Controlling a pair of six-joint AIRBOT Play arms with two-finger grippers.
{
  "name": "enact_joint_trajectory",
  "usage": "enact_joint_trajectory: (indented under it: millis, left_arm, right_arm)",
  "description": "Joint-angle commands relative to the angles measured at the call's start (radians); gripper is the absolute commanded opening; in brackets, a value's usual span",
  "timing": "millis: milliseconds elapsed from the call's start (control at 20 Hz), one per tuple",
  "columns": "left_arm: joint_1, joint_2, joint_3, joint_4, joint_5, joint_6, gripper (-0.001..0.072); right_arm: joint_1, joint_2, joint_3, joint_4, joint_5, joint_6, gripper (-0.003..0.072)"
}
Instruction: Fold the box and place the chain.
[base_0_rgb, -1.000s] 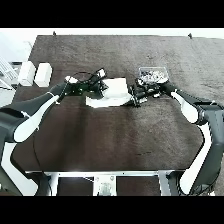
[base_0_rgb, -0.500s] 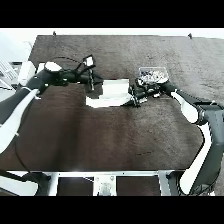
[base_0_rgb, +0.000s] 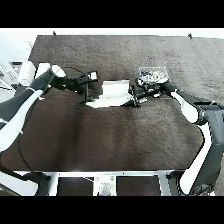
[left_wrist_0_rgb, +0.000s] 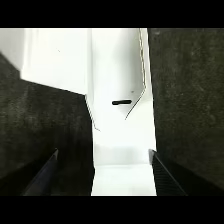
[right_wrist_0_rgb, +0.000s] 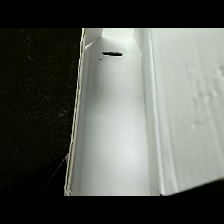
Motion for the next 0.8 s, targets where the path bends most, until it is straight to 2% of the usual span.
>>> enact_joint_trajectory:
  millis: [0, 100, 400, 500, 750]
  left_arm:
    - [-0.034, -0.044, 0.002, 0.026, 0.081, -0.018, 0.0638]
    - [-0.034, -0.053, 0.002, -0.035, 0.078, -0.017, 0.0638]
    - [-0.034, -0.054, 0.002, -0.05, 0.019, -0.018, 0.0636]
    - [-0.034, -0.054, 0.002, -0.053, 0.018, -0.025, 0.0587]
    - [-0.035, -0.054, 0.002, -0.076, 0.02, -0.025, 0.0579]
  right_arm:
    - [0.001, 0.0, 0.0, 0.0, 0.0, 0.0, 0.0478]
    - [0.001, 0.0, 0.0, 0.0, 0.0, 0.0, 0.0477]
    - [0.001, 0.0, 0.0, 0.0, 0.0, 0.0, 0.0477]
    - [0.001, 0.0, 0.0, 0.0, 0.0, 0.0, 0.0477]
    - [0.001, 0.0, 0.0, 0.0, 0.0, 0.0, 0.0477]
